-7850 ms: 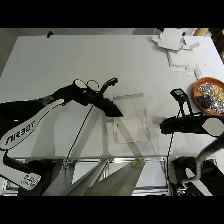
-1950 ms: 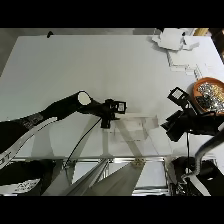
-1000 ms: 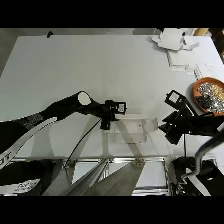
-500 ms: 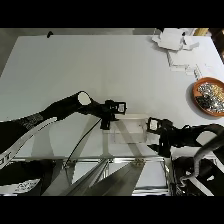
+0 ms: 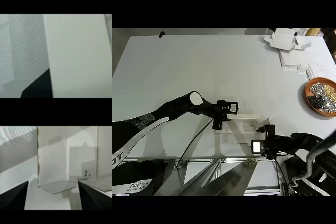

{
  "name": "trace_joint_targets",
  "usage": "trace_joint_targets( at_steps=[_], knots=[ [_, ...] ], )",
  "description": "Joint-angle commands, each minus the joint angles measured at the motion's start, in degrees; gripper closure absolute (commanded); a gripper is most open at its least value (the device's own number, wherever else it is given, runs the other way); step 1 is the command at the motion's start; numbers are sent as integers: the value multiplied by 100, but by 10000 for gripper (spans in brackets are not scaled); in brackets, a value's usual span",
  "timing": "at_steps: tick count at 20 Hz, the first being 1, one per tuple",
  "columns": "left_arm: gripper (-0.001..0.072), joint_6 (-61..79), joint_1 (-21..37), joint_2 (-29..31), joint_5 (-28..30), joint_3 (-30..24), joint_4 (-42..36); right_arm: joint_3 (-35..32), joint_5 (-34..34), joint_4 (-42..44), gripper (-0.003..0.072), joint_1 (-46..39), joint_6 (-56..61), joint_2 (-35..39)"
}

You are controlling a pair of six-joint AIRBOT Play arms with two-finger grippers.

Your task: Fold the box and place the chain.

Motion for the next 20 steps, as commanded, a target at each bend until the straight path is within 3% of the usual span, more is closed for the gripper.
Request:
trace_joint_targets(
  at_steps=[1, 4, 14, 20],
  knots=[
    [696, 0, 4, 4, -4, 7, 2, -149, -614, -358, -5, 243, 4, -28],
    [696, 0, 4, 4, -7, 7, 2, -131, -859, -343, -5, -37, 0, -192],
    [696, 0, 4, 4, -4, 7, 2, 372, -348, 35, -4, -1043, -70, -291],
    [696, 0, 4, 4, -4, 7, 2, 621, -247, 1930, -3, -1825, -1969, -1045]
  ],
)
